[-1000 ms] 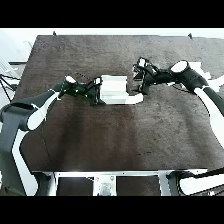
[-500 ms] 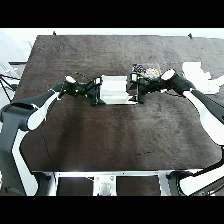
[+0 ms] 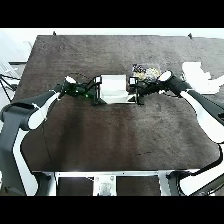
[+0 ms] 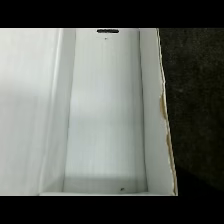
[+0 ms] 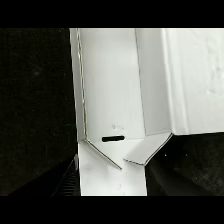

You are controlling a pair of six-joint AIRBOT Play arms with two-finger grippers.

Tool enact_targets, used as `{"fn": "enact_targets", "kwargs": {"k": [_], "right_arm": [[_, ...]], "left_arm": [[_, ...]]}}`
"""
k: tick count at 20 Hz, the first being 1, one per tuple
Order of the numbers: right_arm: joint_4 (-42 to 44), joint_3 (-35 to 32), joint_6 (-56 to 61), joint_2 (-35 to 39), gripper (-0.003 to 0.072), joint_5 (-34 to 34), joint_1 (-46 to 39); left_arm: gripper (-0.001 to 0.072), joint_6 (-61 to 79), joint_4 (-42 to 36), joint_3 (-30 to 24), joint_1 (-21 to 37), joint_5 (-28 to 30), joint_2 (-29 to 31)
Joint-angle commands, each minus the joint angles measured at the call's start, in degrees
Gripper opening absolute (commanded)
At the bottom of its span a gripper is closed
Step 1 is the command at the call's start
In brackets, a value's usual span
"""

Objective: Fold the box and place the chain.

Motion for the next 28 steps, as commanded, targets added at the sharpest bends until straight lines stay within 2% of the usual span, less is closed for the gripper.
{"fn": "enact_targets", "kwargs": {"k": [1, 4, 6, 8, 14, 15, 17, 20, 26, 28], "right_arm": [[0.07, 0.76, -0.42, -0.74, 0.0468, -0.13, 0.11], [0.22, 2.05, -0.44, -1.66, 0.0373, -0.37, 0.63], [0.26, 2.36, -1.18, -2.10, 0.0275, -1.38, 1.36], [0.92, 2.45, -1.97, -2.58, 0.0232, -2.78, 2.54], [3.93, 2.45, -3.39, -3.50, 0.0218, -5.14, 3.93], [4.04, 2.45, -3.39, -3.52, 0.0235, -5.14, 3.93], [4.20, 2.45, -3.41, -3.52, 0.0407, -5.07, 4.02], [4.66, 2.45, -4.11, -3.50, 0.0540, -2.80, 4.02], [4.48, 2.45, -4.44, -3.50, 0.0557, -2.27, 3.56], [1.42, 2.45, -3.96, -3.43, 0.0332, -1.86, 2.80]], "left_arm": [[0.0350, -0.24, 0.04, -0.02, 0.00, 0.35, -0.07], [0.0350, -0.22, 0.04, -0.02, 0.00, 0.33, -0.07], [0.0350, -0.22, 0.04, -0.02, 0.00, 0.26, -0.07], [0.0350, -0.22, 0.02, -0.02, 0.00, 0.17, -0.07], [0.0350, -0.20, 0.04, -0.02, 0.00, 0.17, -0.07], [0.0350, -0.17, 0.04, -0.02, 0.00, 0.20, -0.07], [0.0350, -0.17, 0.04, -0.02, 0.00, 0.20, -0.07], [0.0350, -0.17, 0.04, 0.00, 0.00, 0.17, -0.07], [0.0350, -0.17, 0.04, 0.00, 0.00, 0.31, -0.07], [0.0350, -0.09, 0.02, 0.04, 0.00, 0.33, -0.07]]}}
